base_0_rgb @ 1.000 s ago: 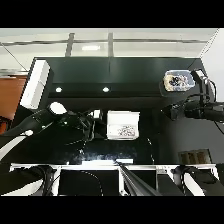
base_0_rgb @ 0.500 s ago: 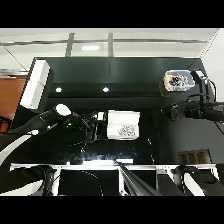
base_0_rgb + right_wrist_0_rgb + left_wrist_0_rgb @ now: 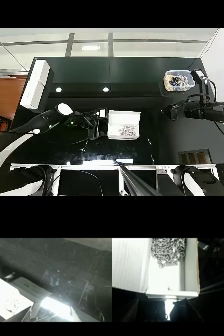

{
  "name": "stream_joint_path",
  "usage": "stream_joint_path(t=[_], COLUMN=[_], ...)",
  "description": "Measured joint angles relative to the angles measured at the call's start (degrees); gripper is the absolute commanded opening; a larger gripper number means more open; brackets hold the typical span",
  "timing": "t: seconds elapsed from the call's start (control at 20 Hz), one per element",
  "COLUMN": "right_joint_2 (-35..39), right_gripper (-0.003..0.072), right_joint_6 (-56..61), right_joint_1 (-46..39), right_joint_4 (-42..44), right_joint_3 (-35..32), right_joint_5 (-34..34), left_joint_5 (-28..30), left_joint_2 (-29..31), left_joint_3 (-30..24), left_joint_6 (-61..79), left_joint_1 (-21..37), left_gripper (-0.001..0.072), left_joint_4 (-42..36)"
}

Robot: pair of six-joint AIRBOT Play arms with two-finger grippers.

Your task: Fold the box and place the chain.

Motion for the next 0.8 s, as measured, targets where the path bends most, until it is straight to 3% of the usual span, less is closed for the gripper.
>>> stream_joint_path(t=[0.5,0.8], right_joint_2=[0.0,0.0], right_gripper=[0.0571,0.0572], right_joint_6=[0.0,-0.1], right_joint_1=[0.0,0.0], right_joint_4=[0.0,0.0], right_joint_3=[0.0,0.0], right_joint_5=[0.0,-0.1], left_joint_5=[-1.2,2.4], left_joint_2=[-0.1,-0.3], left_joint_3=[0.4,0.4], left_joint_6=[-4.8,-6.2], left_joint_1=[-1.6,-3.8], left_gripper=[0.07,0.0699], left_joint_4=[3.5,2.6])
